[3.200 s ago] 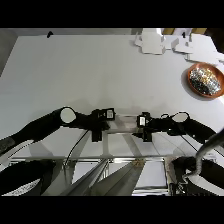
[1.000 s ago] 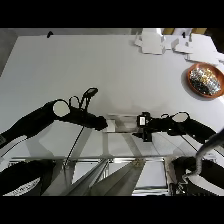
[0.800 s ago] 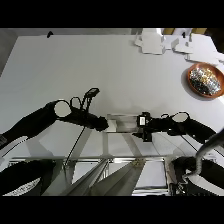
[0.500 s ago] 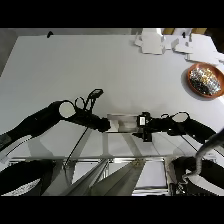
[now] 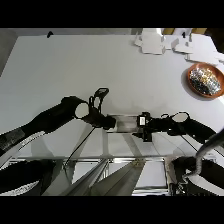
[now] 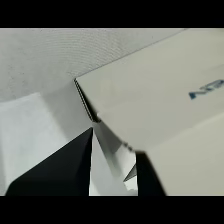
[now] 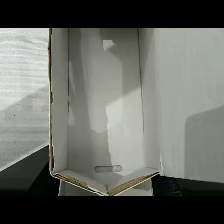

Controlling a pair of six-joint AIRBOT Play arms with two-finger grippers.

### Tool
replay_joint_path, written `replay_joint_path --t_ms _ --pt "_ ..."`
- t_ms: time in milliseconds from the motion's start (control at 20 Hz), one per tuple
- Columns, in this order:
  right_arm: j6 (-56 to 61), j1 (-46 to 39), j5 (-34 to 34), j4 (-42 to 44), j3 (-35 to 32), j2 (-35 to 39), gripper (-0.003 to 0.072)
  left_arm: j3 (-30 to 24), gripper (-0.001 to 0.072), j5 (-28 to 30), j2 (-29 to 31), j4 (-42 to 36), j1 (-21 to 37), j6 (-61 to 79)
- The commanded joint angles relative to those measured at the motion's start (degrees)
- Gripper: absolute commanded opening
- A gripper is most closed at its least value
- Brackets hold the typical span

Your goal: Fold the box and place the chain.

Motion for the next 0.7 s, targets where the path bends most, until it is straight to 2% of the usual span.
replay_joint_path --t_ms 0,200,650 --pt "0.0 0.0 0.0 0.0 0.0 0.0 0.0410 3.8 0.0291 -1.5 -3.2 5.1 -2.7 -10.3" --pt "0.0 0.0 0.0 0.0 0.0 0.0 0.0410 7.1 0.0291 -6.3 -6.8 9.6 -4.7 -18.1" --pt "0.0 0.0 0.0 0.0 0.0 0.0 0.0410 7.6 0.0270 -6.6 -7.6 15.6 -6.3 -27.9"
